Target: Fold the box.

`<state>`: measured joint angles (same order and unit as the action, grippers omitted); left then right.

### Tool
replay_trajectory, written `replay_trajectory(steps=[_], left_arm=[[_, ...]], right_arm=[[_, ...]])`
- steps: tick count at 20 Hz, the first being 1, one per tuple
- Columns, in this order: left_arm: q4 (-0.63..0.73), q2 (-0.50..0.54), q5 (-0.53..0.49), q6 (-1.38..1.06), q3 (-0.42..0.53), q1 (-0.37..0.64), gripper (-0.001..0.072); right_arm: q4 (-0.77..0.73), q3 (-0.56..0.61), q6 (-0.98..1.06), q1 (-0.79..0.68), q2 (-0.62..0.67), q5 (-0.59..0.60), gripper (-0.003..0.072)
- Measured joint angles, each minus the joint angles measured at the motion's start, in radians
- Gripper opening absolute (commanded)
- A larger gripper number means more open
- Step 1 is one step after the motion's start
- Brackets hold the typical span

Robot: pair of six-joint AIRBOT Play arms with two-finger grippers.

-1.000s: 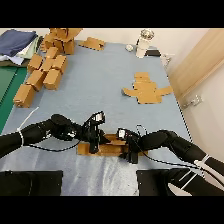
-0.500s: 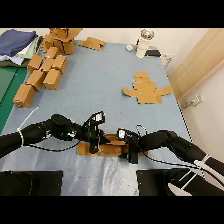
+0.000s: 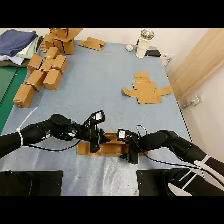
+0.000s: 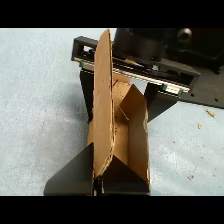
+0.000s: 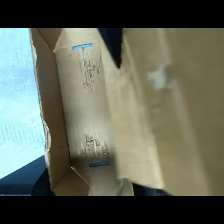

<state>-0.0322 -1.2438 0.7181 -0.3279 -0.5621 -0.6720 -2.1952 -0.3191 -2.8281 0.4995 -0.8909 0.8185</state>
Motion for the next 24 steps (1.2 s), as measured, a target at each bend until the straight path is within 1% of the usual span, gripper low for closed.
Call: replay_trajectory(steps=[24], left_arm=[[-0.016, 0.011, -0.004, 0.066, 0.000, 0.000, 0.0014]], right_arm=[[0.012, -0.014, 0.002, 0.002, 0.012, -0.008, 0.0579]])
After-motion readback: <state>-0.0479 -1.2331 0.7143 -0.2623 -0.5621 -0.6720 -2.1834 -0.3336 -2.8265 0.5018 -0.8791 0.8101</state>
